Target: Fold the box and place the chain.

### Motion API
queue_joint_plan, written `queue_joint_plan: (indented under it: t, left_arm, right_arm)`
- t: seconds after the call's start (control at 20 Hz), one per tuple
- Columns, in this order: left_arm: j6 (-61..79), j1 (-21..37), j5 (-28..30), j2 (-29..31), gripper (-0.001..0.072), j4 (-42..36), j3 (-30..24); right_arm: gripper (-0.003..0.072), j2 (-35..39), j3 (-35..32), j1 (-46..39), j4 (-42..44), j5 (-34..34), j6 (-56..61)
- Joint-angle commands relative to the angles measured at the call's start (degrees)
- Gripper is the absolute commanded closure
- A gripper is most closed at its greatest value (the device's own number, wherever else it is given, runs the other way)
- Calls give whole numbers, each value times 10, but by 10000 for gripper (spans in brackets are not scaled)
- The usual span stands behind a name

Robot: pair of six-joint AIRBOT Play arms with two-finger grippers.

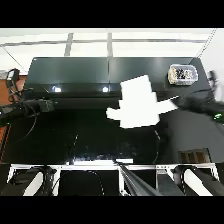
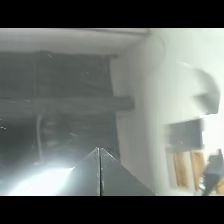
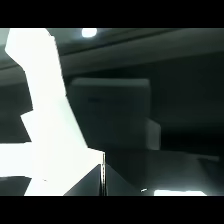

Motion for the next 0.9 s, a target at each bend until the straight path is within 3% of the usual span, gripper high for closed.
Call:
queue_joint_plan:
  t: [0.0, 0.2, 0.25, 0.3, 0.6, 0.7, 0.85]
  left_arm:
    - [2, -51, 10, -37, 686, -20, -4]
    - [1, -129, 68, -137, 655, -50, 6]
    - [-2, -130, 78, -167, 393, -59, 19]
    - [-3, -130, 76, -195, -11, -83, 35]
    - [71, -132, -114, -412, 10, -216, 175]
    - [75, -137, -155, -470, 93, -229, 208]
    - [89, -162, -195, -534, 98, -229, 248]
  right_arm:
    - [672, 30, -121, 174, 120, -187, 4]
    - [671, 30, -149, 317, 144, -301, 10]
    - [672, 30, -149, 334, 144, -311, 11]
    - [671, 30, -149, 342, 144, -311, 10]
    - [671, 30, -149, 351, 142, -302, 10]
    - [671, 30, -149, 351, 141, -302, 10]
    - [671, 30, -149, 351, 141, -299, 10]
